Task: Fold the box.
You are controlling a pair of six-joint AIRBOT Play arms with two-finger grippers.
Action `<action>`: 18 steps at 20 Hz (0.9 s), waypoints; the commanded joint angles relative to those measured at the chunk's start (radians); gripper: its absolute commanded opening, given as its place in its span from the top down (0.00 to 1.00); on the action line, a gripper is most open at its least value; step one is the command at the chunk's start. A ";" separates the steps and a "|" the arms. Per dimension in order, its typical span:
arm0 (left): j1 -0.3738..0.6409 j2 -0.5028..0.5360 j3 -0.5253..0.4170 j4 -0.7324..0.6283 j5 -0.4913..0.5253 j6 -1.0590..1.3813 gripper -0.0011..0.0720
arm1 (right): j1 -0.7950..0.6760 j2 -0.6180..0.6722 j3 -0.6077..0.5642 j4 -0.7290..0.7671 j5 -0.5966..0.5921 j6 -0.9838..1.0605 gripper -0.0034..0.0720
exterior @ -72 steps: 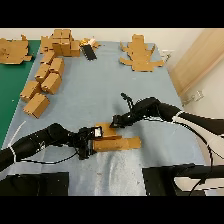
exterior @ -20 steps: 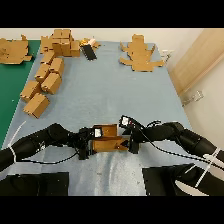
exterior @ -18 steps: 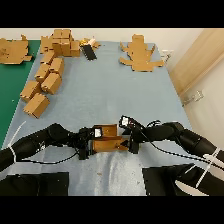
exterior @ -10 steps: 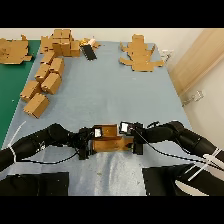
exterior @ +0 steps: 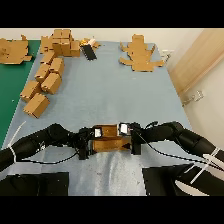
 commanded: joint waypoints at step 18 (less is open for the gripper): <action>0.000 0.000 0.001 0.001 0.000 0.000 0.34 | 0.111 -0.022 0.000 0.066 0.085 -0.094 0.76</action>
